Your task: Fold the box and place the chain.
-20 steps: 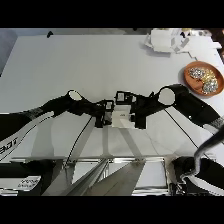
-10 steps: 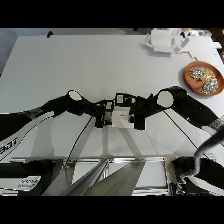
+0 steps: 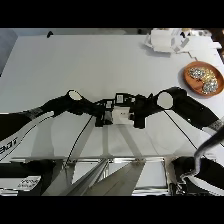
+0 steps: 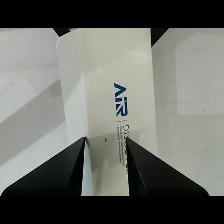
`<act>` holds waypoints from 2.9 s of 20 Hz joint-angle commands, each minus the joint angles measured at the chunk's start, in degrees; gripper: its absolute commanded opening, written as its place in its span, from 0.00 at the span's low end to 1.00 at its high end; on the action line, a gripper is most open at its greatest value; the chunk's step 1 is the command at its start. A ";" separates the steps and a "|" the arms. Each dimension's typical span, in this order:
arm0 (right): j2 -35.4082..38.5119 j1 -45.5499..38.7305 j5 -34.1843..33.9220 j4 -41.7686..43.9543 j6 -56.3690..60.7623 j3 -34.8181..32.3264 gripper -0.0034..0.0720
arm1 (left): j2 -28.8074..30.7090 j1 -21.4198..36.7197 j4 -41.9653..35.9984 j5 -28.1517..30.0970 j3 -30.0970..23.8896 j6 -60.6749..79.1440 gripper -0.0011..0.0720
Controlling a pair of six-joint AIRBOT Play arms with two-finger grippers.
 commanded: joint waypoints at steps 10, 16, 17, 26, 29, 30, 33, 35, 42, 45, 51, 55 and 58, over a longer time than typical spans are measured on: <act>1.44 0.04 -2.97 -0.61 0.28 -0.02 0.25 | 0.02 0.00 0.20 -0.28 -0.02 0.17 0.30; 1.51 0.02 -2.84 -0.68 1.20 -0.02 0.25 | 0.02 0.00 0.20 -0.28 -0.02 0.17 0.30; 1.66 0.02 -2.84 -0.81 2.19 -0.02 0.25 | 0.02 0.00 0.20 -0.28 -0.02 0.17 0.30; 1.92 -0.02 -2.95 -0.81 2.82 -0.02 0.25 | 0.02 0.00 0.20 -0.26 -0.02 0.17 0.30; 1.70 -0.02 -2.99 -0.74 4.79 -0.04 0.25 | 0.02 0.00 0.20 -0.28 -0.02 0.17 0.30; 1.29 -0.02 -3.19 -0.79 4.76 -0.07 0.25 | 0.02 0.00 0.20 -0.26 -0.02 0.17 0.30; 0.11 -0.02 -5.46 -0.66 4.76 -0.07 0.25 | 0.02 0.00 0.20 -0.28 -0.02 0.17 0.30; -0.15 -0.02 -5.22 -0.24 4.79 -0.07 0.25 | 0.02 0.00 0.20 -0.28 -0.02 0.17 0.30; 1.20 -0.02 -6.19 -1.05 4.70 0.00 0.25 | 0.02 0.00 0.20 -0.26 -0.02 0.17 0.30; 1.20 -0.02 -6.38 -2.32 4.72 0.00 0.25 | 0.02 0.00 0.20 -0.26 -0.02 0.17 0.30; 1.20 -0.02 -8.31 -2.23 4.92 -0.02 0.25 | 0.02 0.00 0.20 -0.28 -0.02 0.17 0.30; 0.87 -0.02 -6.99 0.11 4.94 -0.63 0.25 | 0.02 0.00 0.20 -0.28 -0.02 0.17 0.30; -0.55 0.00 -6.97 1.49 4.94 -1.57 0.25 | 0.02 0.00 0.20 -0.28 -0.02 0.17 0.30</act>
